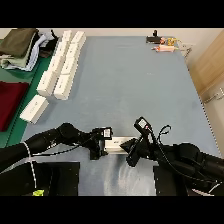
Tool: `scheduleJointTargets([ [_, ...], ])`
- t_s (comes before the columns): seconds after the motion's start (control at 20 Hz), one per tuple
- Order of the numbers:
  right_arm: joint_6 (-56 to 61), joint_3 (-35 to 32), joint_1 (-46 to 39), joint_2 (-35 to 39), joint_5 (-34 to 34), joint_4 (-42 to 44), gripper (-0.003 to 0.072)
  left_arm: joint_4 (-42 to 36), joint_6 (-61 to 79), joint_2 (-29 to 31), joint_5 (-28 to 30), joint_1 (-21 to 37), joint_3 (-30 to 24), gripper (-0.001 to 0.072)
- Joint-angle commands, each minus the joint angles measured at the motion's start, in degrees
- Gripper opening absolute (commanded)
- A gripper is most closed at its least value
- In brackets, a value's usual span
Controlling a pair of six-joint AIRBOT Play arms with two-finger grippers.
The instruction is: Fold the box.
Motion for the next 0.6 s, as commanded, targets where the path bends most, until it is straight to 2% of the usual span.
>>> scheduleJointTargets([
  [0.0, 0.39, -2.29, 1.42, -1.36, 0.24, 0.22, 0.0001, -0.02, -0.02, 0.02, 0.0, 0.0, 0.02, 0.0525],
  [0.2, 0.39, -3.54, 1.42, -4.24, 0.33, 0.22, 0.0001, -0.02, -0.02, 0.02, 0.0, 0.0, 0.02, 0.0525],
  [0.55, 0.39, -3.39, 1.42, -4.02, 1.49, 0.24, 0.0001, -0.02, -0.02, 0.04, 0.0, 0.0, 0.02, 0.0525],
])
